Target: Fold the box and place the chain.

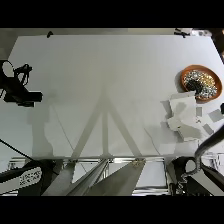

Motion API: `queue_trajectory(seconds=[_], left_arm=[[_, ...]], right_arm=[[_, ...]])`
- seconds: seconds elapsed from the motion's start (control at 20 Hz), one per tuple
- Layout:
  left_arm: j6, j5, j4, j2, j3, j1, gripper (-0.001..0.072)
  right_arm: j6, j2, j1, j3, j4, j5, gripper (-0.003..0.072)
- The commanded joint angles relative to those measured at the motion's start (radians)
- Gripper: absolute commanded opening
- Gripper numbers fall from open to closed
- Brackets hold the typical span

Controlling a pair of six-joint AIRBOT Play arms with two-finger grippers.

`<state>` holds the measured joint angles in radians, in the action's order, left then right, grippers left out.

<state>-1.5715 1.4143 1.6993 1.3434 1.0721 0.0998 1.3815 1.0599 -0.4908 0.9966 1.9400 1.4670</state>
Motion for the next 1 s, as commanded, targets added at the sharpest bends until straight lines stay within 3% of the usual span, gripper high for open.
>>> queue_trajectory(seconds=[0.0, 0.1, 0.25, 0.75, 0.95], left_arm=[[0.000, 0.000, 0.000, 0.000, 0.000, 0.001, 0.0011], [0.000, 0.000, 0.000, 0.000, 0.000, 0.001, 0.0011], [0.000, 0.000, 0.000, 0.000, 0.000, 0.001, 0.0011], [0.000, 0.000, 0.000, 0.000, 0.000, 0.001, 0.0011], [0.000, 0.000, 0.000, 0.000, 0.000, 0.001, 0.0011]], right_arm=[[-0.127, 0.056, -0.164, 0.046, -0.101, -0.089, 0.0113], [-0.235, 0.064, -0.192, 0.050, -0.163, -0.151, 0.0482], [-0.317, 0.151, -0.210, 0.050, -0.163, -0.164, 0.0599], [-0.491, 0.410, -0.211, 0.055, -0.239, -0.332, 0.0578], [-0.554, 0.455, -0.200, 0.055, -0.322, -0.329, 0.0431]])
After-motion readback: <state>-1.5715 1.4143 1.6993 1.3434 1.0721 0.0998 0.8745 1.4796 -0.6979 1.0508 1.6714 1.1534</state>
